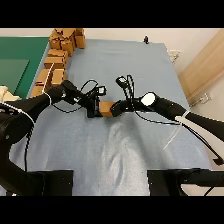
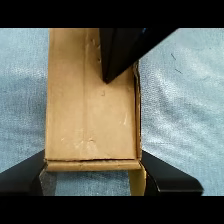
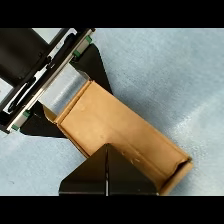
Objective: Fold the box.
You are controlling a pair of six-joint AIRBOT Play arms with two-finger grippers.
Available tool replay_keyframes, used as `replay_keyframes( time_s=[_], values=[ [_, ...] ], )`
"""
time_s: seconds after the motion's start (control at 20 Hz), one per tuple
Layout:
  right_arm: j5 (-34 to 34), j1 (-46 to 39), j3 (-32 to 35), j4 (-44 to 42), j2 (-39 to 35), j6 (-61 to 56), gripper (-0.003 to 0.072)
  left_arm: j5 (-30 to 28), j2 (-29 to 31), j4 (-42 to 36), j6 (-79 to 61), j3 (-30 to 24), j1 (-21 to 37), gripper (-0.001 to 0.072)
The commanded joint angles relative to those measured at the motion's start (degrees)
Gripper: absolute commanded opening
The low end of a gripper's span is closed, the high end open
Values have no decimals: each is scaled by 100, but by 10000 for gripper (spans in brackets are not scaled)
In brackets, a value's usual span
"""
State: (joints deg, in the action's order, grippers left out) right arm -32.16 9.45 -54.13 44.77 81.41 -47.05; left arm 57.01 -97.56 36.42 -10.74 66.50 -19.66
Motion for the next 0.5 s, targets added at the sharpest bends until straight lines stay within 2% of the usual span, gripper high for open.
replay_keyframes(
  time_s=[0.0,0.15,0.3,0.45],
  values=[
    [-155,4,-13,46,2,-72,3,13,2,-2,17,2,2,397],
    [415,0,-55,175,-348,-70,3,11,2,-2,15,2,2,397],
    [1141,-52,-55,514,-1045,-74,3,13,4,-2,15,2,2,397],
    [1088,-256,-55,750,-1818,-146,3,13,20,-2,22,20,2,397]
  ],
)
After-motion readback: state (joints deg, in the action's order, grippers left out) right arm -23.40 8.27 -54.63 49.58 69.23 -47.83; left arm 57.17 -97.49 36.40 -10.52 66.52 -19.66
